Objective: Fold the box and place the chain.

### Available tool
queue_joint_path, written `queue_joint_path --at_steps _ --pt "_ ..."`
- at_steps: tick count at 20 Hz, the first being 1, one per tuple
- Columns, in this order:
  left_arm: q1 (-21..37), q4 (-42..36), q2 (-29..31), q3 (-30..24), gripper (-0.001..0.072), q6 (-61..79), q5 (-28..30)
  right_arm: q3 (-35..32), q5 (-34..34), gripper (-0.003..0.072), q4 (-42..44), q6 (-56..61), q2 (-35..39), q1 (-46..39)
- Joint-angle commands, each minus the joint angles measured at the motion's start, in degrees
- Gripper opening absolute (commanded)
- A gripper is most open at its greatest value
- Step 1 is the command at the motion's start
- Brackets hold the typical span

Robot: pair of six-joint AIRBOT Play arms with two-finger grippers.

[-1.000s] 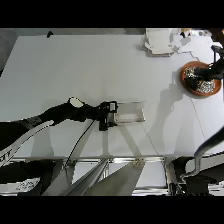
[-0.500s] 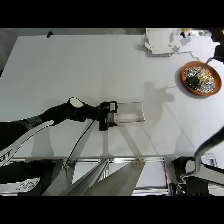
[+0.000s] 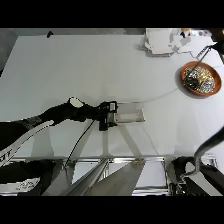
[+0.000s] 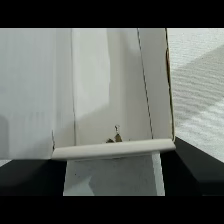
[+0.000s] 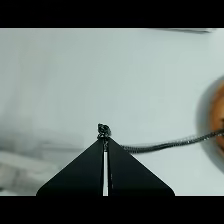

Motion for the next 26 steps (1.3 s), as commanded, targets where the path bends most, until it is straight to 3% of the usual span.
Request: queue_joint_path --at_steps 1,7,13,19,26 --pt "0.02 0.02 0.02 -0.02 0.0254 0.02 0.0 -0.09 4.48 0.0017 1.42 0.22 4.2 7.19" --pt "0.0 0.02 0.02 -0.02 0.0254 0.02 0.02 -5.33 3.08 0.0017 5.42 -0.02 4.98 22.45" --pt "0.0 0.02 0.02 -0.02 0.0254 0.02 0.02 -22.14 -10.56 0.0018 5.62 -2.56 4.96 35.78" --pt "0.0 0.02 0.02 -0.02 0.0254 0.02 0.0 -40.63 -23.85 0.0018 5.55 -3.37 4.94 40.04" --pt "0.0 0.02 0.02 -0.02 0.0254 0.02 0.0 -55.65 -39.67 0.0018 6.23 -7.02 4.28 40.74"
